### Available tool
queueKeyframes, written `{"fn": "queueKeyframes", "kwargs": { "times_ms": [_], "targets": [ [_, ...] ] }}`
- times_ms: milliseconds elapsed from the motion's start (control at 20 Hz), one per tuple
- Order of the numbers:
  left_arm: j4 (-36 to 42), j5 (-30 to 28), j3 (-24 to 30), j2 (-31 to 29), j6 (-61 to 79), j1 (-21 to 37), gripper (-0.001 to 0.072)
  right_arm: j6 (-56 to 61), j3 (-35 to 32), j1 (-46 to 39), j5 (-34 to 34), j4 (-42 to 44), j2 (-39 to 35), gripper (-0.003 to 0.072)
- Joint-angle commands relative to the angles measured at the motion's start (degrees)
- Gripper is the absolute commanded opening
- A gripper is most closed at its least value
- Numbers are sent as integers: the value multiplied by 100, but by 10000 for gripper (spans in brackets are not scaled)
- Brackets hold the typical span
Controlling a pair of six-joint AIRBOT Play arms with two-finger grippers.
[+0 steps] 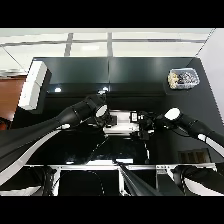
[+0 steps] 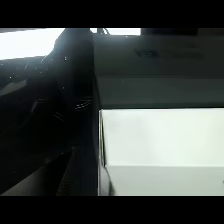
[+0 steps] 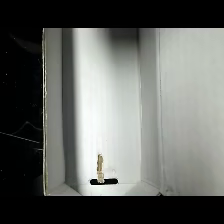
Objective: Fold the box and place the chain.
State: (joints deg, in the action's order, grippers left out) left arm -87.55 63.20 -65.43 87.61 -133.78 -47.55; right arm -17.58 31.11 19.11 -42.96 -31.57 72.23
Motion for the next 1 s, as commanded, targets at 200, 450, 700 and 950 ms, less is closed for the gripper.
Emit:
{"fn": "queueKeyframes", "kwargs": {
  "times_ms": [200,450,700,950],
  "targets": [
    [170,33,-31,175,-190,-24,357,-2,0,4,-4,0,2,196],
    [302,37,-31,192,-186,-13,20,-2,0,4,-7,0,2,196],
    [295,52,-61,210,-188,-13,212,-2,0,4,-11,0,2,196],
    [35,210,-280,214,-341,-9,501,-2,0,4,-11,0,2,196]
  ]
}}
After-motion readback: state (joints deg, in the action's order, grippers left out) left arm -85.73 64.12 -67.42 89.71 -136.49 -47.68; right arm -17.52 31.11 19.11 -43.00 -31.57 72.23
